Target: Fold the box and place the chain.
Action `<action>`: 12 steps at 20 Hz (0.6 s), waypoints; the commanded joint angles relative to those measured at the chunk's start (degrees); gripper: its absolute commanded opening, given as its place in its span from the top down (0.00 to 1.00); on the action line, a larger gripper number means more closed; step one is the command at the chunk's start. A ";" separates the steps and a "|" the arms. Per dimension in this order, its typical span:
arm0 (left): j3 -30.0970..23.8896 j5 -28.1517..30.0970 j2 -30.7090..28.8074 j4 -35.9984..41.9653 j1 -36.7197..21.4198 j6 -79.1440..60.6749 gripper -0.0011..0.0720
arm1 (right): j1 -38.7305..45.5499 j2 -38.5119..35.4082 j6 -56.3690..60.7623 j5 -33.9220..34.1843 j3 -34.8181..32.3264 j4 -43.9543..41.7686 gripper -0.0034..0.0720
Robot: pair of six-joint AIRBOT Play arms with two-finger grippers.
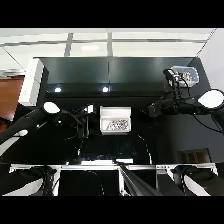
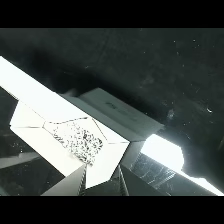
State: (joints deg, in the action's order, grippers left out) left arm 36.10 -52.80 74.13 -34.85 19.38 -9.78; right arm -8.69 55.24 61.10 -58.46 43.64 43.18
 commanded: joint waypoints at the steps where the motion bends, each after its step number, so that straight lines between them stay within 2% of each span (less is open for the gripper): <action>1: 1.46 1.97 2.97 1.25 0.28 -1.81 0.01 | 0.00 0.04 0.02 -0.04 -0.02 -0.02 0.63; 5: 1.99 3.93 3.37 1.29 0.31 -1.79 0.01 | 0.00 0.04 0.00 -0.02 -0.02 -0.02 0.63; 12: 3.02 2.25 4.22 0.35 1.95 -3.13 0.01 | 0.00 0.04 -0.02 -0.02 -0.02 0.00 0.63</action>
State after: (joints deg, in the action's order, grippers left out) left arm 38.76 -50.02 78.04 -34.00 20.80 -12.34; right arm -8.69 55.24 61.10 -58.46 43.64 43.16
